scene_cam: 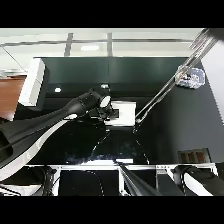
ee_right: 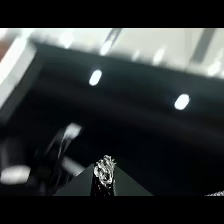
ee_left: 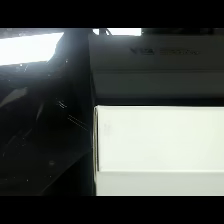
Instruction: Fold the box and place the chain.
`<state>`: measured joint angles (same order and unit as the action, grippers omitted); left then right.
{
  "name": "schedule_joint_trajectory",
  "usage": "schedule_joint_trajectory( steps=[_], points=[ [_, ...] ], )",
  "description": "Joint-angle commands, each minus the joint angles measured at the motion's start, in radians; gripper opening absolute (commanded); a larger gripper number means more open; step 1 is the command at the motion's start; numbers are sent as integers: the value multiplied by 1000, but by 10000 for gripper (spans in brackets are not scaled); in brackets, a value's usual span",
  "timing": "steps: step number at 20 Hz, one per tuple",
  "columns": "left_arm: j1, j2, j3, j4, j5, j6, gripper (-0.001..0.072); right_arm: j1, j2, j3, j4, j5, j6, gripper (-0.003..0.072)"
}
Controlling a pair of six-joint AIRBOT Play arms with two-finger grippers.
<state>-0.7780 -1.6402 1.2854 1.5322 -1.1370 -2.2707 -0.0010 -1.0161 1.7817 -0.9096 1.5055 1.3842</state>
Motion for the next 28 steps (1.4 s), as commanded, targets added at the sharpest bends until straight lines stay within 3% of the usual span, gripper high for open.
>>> schedule_joint_trajectory(
  steps=[1,8,17,28],
  points=[
    [1,-1,1,0,3,0,30,76,10,-126,51,32,-61,19],
    [1,-1,1,0,8,0,29,93,7,-280,268,7,-110,19],
    [1,-1,1,0,11,0,29,235,-78,-683,379,-284,-230,19],
    [1,-1,1,0,11,0,29,269,-171,-853,352,-437,-231,20]
  ],
)
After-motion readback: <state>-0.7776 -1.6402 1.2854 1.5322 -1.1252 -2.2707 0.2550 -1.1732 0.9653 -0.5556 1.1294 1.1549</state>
